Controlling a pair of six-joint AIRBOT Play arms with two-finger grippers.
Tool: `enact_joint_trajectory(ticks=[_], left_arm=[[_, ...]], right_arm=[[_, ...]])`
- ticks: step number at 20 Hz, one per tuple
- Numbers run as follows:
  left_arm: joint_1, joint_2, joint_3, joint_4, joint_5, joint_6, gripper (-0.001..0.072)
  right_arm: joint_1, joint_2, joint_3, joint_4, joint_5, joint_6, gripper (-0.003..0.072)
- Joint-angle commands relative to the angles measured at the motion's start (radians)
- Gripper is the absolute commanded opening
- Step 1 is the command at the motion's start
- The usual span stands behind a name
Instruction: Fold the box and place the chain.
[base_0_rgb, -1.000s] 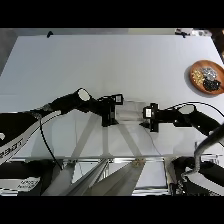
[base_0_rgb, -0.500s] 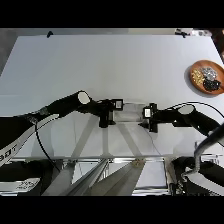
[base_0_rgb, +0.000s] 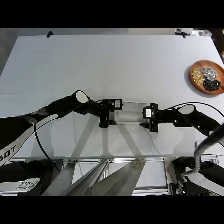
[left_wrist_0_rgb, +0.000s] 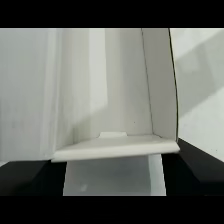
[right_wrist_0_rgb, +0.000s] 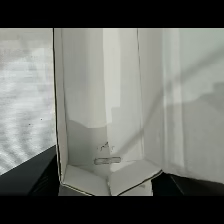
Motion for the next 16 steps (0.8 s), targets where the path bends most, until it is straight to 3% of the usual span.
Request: enact_joint_trajectory(ticks=[1, 4, 7, 16], left_arm=[[-0.001, -0.001, 0.0, -0.073, 0.001, 0.004, 0.0518], [-0.002, -0.003, 0.0, -0.076, 0.002, 0.007, 0.0534], [-0.009, -0.018, 0.0, -0.079, 0.002, 0.014, 0.0663], [-0.015, -0.034, -0.007, -0.049, 0.01, 0.014, 0.0655]], right_arm=[[0.001, 0.0, 0.0, 0.002, 0.001, 0.0, 0.0461], [0.001, 0.0, 0.0, 0.002, 0.001, 0.0, 0.0461], [0.001, 0.0, 0.0, 0.002, 0.001, 0.0, 0.0461], [0.001, 0.0, 0.0, 0.002, 0.001, 0.0, 0.0461]])
